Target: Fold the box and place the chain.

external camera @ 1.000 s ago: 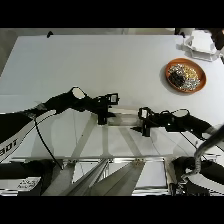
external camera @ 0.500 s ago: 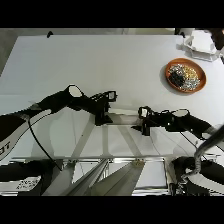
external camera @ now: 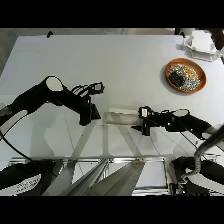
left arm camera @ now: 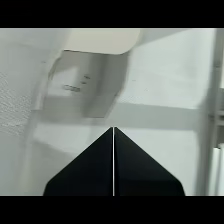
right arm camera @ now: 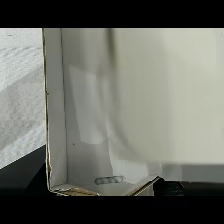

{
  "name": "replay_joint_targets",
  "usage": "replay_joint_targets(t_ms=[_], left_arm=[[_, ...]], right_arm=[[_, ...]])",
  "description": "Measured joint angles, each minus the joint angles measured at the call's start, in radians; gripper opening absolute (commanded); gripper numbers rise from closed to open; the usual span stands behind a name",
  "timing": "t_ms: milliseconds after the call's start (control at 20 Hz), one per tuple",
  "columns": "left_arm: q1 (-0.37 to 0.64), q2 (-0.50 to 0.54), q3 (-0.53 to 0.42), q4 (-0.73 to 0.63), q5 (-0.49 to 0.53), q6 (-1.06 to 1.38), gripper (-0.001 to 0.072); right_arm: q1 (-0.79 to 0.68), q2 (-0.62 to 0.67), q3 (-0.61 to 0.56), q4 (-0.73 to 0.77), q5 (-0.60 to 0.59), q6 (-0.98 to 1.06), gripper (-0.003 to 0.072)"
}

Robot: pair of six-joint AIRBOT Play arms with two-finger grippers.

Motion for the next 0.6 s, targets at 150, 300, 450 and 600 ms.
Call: replay_joint_targets(t_ms=[150, 300, 450, 600], left_arm=[[-0.049, 0.025, 0.000, -0.073, -0.094, -0.024, 0.0004], [-0.155, 0.034, 0.000, -0.144, -0.062, -0.031, 0.0003], [-0.266, 0.031, 0.000, -0.185, 0.145, -0.054, 0.0004], [-0.322, 0.010, 0.000, -0.205, 0.422, -0.127, 0.0003]], right_arm=[[0.000, 0.000, 0.000, 0.000, 0.002, 0.000, 0.0436], [0.000, 0.000, 0.000, 0.000, 0.003, 0.000, 0.0436], [0.000, 0.000, 0.000, 0.000, 0.003, -0.001, 0.0436], [0.000, 0.000, 0.000, 0.000, 0.003, 0.000, 0.0436]])
